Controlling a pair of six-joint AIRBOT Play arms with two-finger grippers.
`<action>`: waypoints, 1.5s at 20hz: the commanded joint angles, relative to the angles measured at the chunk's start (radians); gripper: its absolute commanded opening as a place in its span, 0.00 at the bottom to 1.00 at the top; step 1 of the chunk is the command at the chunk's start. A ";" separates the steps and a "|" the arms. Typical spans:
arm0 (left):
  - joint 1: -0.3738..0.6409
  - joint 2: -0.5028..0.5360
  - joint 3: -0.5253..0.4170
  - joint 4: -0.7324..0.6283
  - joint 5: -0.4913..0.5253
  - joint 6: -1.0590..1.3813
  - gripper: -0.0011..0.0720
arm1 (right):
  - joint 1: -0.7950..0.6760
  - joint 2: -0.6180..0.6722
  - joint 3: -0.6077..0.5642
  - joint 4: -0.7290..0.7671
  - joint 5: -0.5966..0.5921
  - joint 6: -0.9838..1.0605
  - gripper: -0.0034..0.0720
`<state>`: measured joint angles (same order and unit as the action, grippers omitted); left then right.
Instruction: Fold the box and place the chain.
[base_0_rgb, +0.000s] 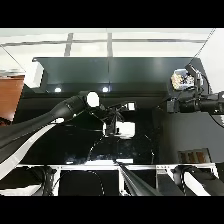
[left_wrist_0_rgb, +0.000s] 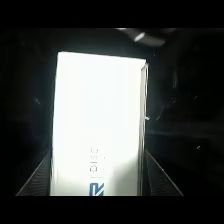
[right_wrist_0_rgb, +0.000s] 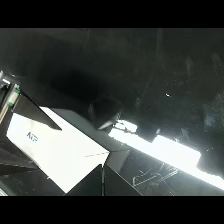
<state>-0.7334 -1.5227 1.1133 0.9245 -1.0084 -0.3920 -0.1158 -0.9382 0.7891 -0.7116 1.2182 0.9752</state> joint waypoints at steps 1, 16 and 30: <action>-0.038 -0.006 -0.001 0.063 0.088 -0.009 0.99 | -0.001 0.000 0.001 -0.006 -0.010 0.000 0.06; 0.243 0.177 0.012 0.558 -0.150 -0.745 0.55 | -0.001 0.000 0.001 0.026 -0.052 0.002 0.06; 1.239 0.207 -0.018 0.501 -0.056 -0.703 0.55 | -0.001 0.000 0.001 0.019 -0.032 0.002 0.06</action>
<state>0.4301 -1.3140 1.0973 1.4464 -1.2201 -1.1980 -0.1158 -0.9382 0.7891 -0.6918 1.1770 0.9768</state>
